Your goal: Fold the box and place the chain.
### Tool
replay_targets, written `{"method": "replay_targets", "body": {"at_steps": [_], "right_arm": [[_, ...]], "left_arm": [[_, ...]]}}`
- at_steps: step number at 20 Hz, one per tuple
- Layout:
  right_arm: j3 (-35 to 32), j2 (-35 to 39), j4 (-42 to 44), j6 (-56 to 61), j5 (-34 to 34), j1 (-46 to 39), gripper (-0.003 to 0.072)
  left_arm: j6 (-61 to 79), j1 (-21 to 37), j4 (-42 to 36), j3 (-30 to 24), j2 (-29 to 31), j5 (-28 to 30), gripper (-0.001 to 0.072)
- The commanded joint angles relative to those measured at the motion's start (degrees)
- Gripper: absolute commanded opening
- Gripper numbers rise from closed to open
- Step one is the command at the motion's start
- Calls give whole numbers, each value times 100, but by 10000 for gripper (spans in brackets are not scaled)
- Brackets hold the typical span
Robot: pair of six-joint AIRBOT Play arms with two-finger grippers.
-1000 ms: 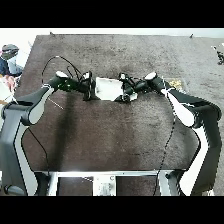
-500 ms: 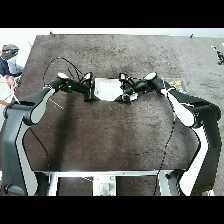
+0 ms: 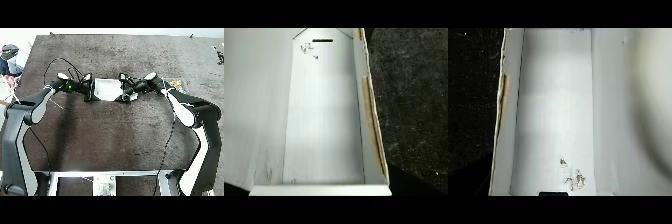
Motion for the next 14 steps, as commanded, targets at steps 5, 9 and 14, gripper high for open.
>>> {"method": "replay_targets", "body": {"at_steps": [5, 9, 14], "right_arm": [[-2, 0, 4, 2, 4, 4, 464], [-2, 0, 4, 4, 4, 4, 463], [-2, 0, 4, 2, 4, 4, 463]], "left_arm": [[48, 2, -142, 4, -2, -157, 461], [42, 2, -188, 4, -2, 44, 621], [39, 2, -181, 0, -7, 35, 599]]}}
